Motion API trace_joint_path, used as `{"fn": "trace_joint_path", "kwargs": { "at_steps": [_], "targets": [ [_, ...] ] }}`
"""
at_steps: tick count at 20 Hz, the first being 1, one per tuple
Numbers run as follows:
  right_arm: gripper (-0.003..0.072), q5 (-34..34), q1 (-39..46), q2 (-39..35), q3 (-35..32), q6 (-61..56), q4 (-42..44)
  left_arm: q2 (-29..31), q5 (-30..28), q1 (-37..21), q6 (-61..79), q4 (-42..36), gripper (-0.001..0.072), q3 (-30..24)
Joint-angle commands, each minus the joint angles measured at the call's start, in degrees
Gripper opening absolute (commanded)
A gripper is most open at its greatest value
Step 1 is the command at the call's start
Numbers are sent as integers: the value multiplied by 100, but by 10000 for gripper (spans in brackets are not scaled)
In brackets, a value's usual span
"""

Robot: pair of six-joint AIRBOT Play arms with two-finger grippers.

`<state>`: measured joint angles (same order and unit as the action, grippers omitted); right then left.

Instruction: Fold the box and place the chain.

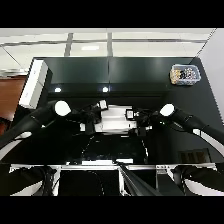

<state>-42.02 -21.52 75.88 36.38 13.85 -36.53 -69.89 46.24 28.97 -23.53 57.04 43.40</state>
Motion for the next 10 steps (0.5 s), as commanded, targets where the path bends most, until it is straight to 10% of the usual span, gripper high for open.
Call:
{"fn": "trace_joint_path", "kwargs": {
  "at_steps": [1,5,10],
  "targets": [
    [247,-2,-2,-2,2,7,-11,531,654,-549,-2815,1961,25,162],
    [247,-83,-2,-2,2,7,-13,601,1969,-1810,-5071,2116,25,44],
    [246,-85,-2,-2,2,7,-13,295,2179,-3130,-5108,-433,26,-911]
  ]
}}
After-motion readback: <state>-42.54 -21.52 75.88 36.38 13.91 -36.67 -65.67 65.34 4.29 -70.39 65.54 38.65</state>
